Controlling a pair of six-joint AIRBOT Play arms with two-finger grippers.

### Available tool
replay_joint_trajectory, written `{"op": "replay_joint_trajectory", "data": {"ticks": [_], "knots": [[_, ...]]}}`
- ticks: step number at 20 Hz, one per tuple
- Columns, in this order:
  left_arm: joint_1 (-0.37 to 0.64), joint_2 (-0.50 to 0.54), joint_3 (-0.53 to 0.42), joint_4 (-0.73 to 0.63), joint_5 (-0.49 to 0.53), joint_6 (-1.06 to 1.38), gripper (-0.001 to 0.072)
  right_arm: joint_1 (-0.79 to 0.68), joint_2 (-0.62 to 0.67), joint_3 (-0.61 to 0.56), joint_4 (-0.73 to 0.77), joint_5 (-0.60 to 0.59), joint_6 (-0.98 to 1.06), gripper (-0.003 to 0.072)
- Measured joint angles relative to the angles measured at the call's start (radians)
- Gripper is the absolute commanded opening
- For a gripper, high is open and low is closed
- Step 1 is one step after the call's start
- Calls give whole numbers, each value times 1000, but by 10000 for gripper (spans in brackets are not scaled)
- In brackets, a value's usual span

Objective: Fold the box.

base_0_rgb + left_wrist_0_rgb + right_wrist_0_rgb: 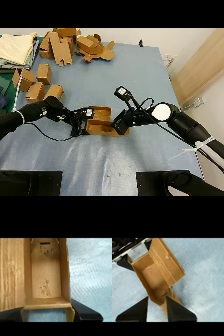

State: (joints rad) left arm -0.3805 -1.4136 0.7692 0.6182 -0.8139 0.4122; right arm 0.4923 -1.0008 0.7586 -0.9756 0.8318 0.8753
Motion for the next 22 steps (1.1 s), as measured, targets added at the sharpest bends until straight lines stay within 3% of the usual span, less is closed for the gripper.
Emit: {"op": "replay_joint_trajectory", "data": {"ticks": [1, 3, 4, 9, 10, 11, 17, 22], "knots": [[0, 2, 1, 1, 0, -5, 463, 0, -4, 0, 3, -7, 0, 211], [0, 4, 2, 0, -5, -13, 463, 0, -19, 0, 12, -19, 0, 202], [0, 5, 2, 1, -7, -18, 463, 0, -30, 0, 21, -23, 0, 163], [0, 6, 2, 24, -13, -39, 464, 0, -89, 0, 87, -45, 0, 157], [0, 6, 2, 26, -13, -42, 464, 0, -96, 0, 108, -56, 0, 48], [0, 6, 2, 28, -14, -43, 463, 0, -100, 0, 130, -67, -1, -2], [0, 6, 2, 33, -16, -46, 463, 0, -150, 2, 298, -194, -6, -2], [0, 6, 2, 35, -16, -47, 463, 2, -282, 50, 461, -241, -64, -2]]}}
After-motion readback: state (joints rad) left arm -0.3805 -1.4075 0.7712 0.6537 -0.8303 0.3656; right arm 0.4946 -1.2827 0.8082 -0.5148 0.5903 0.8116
